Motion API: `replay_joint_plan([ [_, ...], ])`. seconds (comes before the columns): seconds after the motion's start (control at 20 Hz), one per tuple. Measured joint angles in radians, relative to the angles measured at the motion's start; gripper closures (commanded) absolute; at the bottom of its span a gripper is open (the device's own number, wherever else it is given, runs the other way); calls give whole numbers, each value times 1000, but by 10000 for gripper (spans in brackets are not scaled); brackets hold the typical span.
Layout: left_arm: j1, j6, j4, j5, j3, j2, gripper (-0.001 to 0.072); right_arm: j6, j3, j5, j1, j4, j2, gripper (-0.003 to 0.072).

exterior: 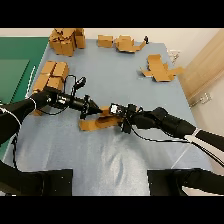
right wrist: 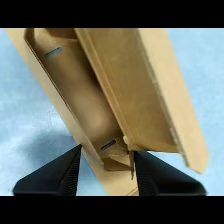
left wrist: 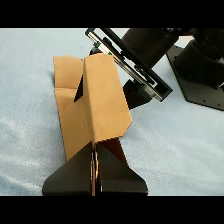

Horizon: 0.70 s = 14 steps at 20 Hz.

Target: Fold the box.

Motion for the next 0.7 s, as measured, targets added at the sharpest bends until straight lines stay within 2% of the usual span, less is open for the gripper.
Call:
replay_joint_plan([
  [0.15,0,0,-1,9,0,0,691,-30,13,-48,0,6,-5,162],
  [0.6,3,-2,-11,93,8,-1,691,-68,55,-110,-10,33,-50,161],
  [0.65,3,-1,-11,99,13,-2,691,-76,58,-113,-16,53,-54,189],
  [0.7,3,0,-10,103,18,-2,691,-87,61,-116,-25,82,-56,252],
])
